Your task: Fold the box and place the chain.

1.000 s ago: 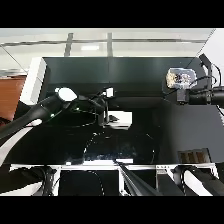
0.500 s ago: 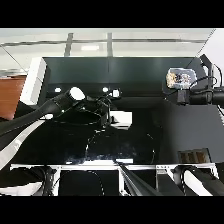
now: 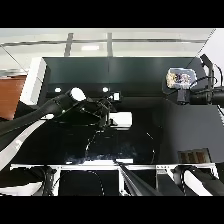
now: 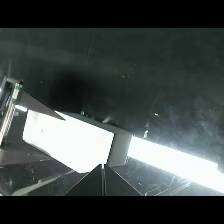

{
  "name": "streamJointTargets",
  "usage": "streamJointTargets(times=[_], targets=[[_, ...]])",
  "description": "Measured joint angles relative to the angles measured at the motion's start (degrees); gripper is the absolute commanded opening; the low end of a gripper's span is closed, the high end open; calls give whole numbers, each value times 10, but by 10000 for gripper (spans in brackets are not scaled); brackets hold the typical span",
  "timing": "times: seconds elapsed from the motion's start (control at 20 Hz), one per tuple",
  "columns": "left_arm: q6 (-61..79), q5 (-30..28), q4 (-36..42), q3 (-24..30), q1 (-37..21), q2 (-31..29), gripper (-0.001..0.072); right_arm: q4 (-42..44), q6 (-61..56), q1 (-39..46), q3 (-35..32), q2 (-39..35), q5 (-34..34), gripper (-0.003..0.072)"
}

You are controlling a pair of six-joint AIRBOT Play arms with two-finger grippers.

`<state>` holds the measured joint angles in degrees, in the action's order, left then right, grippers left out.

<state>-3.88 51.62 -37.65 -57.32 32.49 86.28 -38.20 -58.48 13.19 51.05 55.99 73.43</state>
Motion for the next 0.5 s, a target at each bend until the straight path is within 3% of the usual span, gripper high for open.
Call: streamJointTargets(times=[0.25, 0.35, 0.5], targets=[[-127, -52, -113, -19, 54, 10, 694, 0, 0, 0, 0, 0, -3, 15], [-188, -56, -161, -35, 71, 18, 339, 0, 0, 0, 0, 0, -3, 15], [-270, -15, -221, -63, 70, 17, 281, 0, 0, 0, 0, 0, -3, 15]])
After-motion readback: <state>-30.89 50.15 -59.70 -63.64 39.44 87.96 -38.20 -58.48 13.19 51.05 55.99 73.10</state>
